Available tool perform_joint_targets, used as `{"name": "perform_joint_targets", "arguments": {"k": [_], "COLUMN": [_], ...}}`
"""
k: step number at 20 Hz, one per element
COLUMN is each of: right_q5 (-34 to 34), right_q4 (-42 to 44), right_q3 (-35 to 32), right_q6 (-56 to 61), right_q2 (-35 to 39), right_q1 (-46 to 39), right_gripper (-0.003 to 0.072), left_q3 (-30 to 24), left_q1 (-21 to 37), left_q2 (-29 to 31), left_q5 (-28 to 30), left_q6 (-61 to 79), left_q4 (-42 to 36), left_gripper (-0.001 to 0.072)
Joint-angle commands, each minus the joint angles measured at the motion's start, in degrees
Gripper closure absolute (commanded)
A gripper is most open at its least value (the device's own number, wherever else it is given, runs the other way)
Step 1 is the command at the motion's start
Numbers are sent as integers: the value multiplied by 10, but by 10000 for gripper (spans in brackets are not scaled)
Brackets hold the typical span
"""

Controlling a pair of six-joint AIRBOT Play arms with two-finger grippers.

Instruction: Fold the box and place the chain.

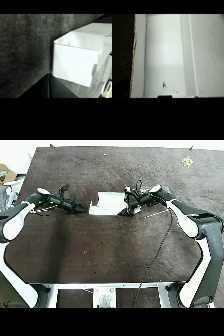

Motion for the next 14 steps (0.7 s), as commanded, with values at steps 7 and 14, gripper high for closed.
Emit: {"name": "perform_joint_targets", "arguments": {"k": [7, 14], "right_q5": [0, 0], "right_q4": [0, 0], "right_q3": [0, 0], "right_q6": [0, 0], "right_q2": [0, 0], "right_q1": [0, 0], "right_gripper": [245, 245], "left_q3": [0, 0], "left_q1": [-42, -42], "left_q2": [0, 0], "left_q5": [70, 38], "left_q6": [-44, -9], "left_q4": [28, -29], "left_gripper": [699, 449]}}
